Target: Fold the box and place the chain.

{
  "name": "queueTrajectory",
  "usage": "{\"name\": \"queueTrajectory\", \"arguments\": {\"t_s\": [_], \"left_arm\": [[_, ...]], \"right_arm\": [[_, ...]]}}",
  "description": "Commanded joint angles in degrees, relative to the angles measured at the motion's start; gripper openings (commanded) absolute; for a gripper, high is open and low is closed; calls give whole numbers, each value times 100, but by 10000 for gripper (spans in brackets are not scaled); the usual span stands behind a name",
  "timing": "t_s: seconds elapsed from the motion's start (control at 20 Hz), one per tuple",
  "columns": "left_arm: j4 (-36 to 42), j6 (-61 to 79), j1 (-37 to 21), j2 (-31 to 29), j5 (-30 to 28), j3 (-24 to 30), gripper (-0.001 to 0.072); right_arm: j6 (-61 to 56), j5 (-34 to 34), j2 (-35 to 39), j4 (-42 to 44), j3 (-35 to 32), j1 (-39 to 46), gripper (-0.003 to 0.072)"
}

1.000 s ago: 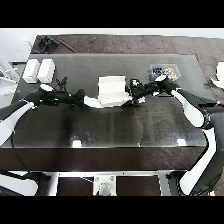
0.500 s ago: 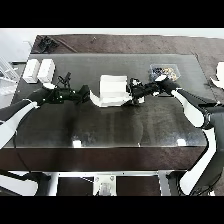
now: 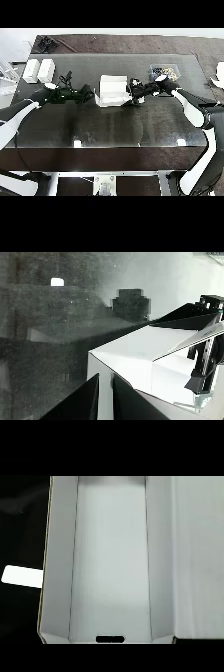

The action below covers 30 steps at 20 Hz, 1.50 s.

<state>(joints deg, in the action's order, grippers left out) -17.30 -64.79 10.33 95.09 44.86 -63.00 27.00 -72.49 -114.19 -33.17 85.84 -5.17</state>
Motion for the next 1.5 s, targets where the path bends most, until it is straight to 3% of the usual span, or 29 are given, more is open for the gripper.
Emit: {"name": "queueTrajectory", "arguments": {"t_s": [0.0, 0.15, 0.6, 1.05, 1.2, 1.45], "left_arm": [[133, 35, 90, 50, -13, -4, 131], [195, 33, 131, 50, -7, -4, 198], [162, -103, 50, 48, 103, -2, 167], [116, -177, -118, 35, 1338, -2, 167], [-208, -269, -122, 35, 1436, -2, 167], [-118, -247, -122, 24, 1517, -4, 167]], "right_arm": [[2, -2, 4, 7, 2, -2, 563], [2, -2, 4, 9, 2, -2, 564], [2, -2, 4, 7, 2, -2, 564], [2, -2, 4, 7, 2, -2, 564], [2, -2, 4, 7, 2, -2, 564], [2, -2, 4, 7, 2, -2, 564]]}}
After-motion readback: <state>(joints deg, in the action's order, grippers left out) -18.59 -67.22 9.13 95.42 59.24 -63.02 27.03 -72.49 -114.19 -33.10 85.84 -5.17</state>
